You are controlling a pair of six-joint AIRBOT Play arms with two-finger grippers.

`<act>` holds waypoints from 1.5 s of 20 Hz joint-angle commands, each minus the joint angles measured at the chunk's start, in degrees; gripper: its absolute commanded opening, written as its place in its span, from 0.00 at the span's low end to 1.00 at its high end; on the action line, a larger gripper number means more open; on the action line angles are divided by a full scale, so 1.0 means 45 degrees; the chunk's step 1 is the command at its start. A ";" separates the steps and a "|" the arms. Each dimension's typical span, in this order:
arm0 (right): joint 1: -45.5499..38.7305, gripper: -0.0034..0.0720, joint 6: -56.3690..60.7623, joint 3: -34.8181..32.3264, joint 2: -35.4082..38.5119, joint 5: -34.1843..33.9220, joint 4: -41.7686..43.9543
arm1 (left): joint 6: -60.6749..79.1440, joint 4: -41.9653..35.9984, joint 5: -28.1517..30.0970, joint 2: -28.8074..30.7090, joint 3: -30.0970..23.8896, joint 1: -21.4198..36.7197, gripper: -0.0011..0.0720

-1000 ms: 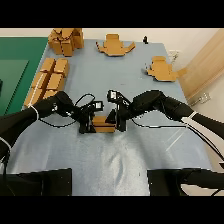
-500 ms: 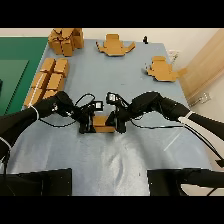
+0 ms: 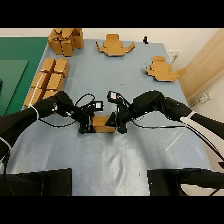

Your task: Fold the box.

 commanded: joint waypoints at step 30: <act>0.1428 0.05 0.4114 0.0024 -0.0423 0.3342 -0.1462 | 0.0024 0.0000 0.0029 -0.0010 -0.0005 -0.0015 0.04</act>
